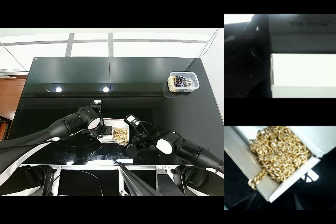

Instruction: Fold the box and place the chain.

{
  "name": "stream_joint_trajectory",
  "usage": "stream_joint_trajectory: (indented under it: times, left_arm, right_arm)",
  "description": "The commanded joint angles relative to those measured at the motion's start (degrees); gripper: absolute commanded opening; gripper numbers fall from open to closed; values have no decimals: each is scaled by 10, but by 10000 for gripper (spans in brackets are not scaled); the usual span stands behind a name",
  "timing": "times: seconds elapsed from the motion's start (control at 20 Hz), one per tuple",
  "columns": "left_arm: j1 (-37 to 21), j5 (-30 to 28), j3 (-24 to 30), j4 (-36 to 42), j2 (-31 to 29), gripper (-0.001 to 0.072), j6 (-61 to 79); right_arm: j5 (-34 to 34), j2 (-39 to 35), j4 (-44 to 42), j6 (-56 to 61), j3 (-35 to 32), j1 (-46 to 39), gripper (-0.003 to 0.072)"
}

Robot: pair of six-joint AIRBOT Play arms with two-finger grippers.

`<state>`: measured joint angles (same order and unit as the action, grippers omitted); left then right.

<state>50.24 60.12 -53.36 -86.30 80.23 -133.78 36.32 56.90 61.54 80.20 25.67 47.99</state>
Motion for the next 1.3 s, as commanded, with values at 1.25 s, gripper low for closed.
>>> stream_joint_trajectory:
  times: [1.25]
  left_arm:
    - [0, 0, 0, 0, 0, 30, 0]
  right_arm:
    - [-26, 33, 150, 49, 17, 85, 405]
